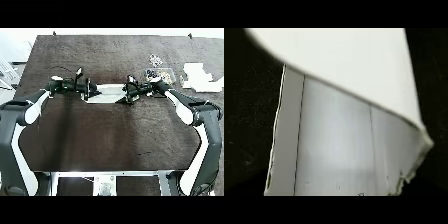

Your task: Fold the box and place the chain.

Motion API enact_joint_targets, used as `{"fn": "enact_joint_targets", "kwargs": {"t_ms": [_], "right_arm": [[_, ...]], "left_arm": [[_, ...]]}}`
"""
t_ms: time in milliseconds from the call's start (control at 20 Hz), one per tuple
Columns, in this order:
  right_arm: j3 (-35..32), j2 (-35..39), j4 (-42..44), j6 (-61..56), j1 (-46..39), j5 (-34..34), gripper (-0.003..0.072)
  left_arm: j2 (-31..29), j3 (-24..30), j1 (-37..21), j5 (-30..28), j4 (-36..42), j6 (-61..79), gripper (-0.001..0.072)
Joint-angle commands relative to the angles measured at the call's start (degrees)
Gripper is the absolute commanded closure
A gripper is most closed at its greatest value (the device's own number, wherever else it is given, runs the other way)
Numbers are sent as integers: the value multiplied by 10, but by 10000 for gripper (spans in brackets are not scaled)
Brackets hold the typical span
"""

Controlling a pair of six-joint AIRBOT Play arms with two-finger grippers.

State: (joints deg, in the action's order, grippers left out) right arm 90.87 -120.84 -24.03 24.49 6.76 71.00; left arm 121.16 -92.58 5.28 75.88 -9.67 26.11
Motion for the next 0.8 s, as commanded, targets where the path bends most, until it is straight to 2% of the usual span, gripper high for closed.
{"fn": "enact_joint_targets", "kwargs": {"t_ms": [0,150,250,300,350,400,550,750], "right_arm": [[0,0,0,0,0,0,105],[0,0,0,0,0,0,105],[0,0,0,0,0,0,106],[0,0,0,0,0,0,106],[0,0,0,0,0,0,105],[0,0,0,0,0,0,105],[0,0,0,0,0,0,105],[0,0,0,0,0,0,105]], "left_arm": [[-24,-1,-32,34,-10,-18,408],[-46,-1,-77,101,-6,-18,409],[-63,-1,-102,171,6,-16,409],[-71,-1,-108,205,7,-17,435],[-79,-1,-108,233,-1,-17,624],[-86,-1,-106,257,-13,-11,691],[-109,0,-81,245,-31,-20,696],[-152,19,-24,147,-99,-37,697]]}}
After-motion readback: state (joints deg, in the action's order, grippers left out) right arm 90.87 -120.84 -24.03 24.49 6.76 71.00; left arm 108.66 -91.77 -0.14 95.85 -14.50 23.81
